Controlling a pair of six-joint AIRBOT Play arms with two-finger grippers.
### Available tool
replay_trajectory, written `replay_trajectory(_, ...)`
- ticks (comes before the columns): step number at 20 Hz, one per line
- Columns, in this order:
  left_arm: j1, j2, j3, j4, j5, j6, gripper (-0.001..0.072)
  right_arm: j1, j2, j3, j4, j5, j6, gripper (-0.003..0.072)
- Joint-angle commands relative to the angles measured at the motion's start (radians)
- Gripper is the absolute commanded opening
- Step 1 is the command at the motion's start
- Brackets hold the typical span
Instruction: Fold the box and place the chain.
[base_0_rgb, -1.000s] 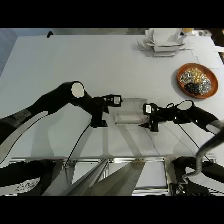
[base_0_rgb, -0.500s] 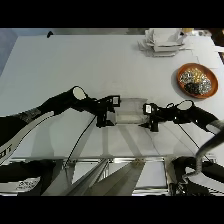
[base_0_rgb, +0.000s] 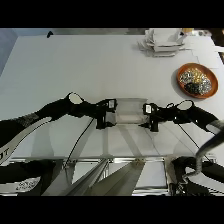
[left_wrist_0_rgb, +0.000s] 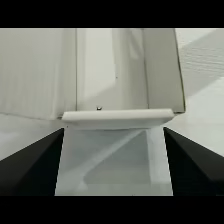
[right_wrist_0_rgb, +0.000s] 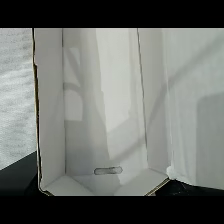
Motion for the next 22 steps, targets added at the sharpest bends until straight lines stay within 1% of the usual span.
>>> replay_trajectory(1, 0.007, 0.001, -0.005, -0.032, 0.022, 0.017, 0.0703, 0.000, 0.000, 0.000, 0.000, 0.000, 0.000, 0.0458)
replay_trajectory(12, -0.031, 0.001, -0.005, -0.042, 0.014, 0.052, 0.0703, 0.000, 0.000, 0.000, 0.000, 0.000, 0.000, 0.0458)
replay_trajectory(17, -0.032, 0.000, -0.005, -0.052, 0.019, 0.052, 0.0702, 0.000, 0.000, 0.000, 0.000, 0.001, 0.000, 0.0458)
replay_trajectory(20, -0.034, -0.012, -0.005, -0.088, 0.037, 0.063, 0.0702, 0.000, 0.000, 0.000, 0.000, 0.001, 0.000, 0.0458)
replay_trajectory(22, -0.043, -0.024, -0.005, -0.089, 0.038, 0.089, 0.0699, 0.000, 0.000, 0.000, 0.000, 0.000, 0.000, 0.0458)
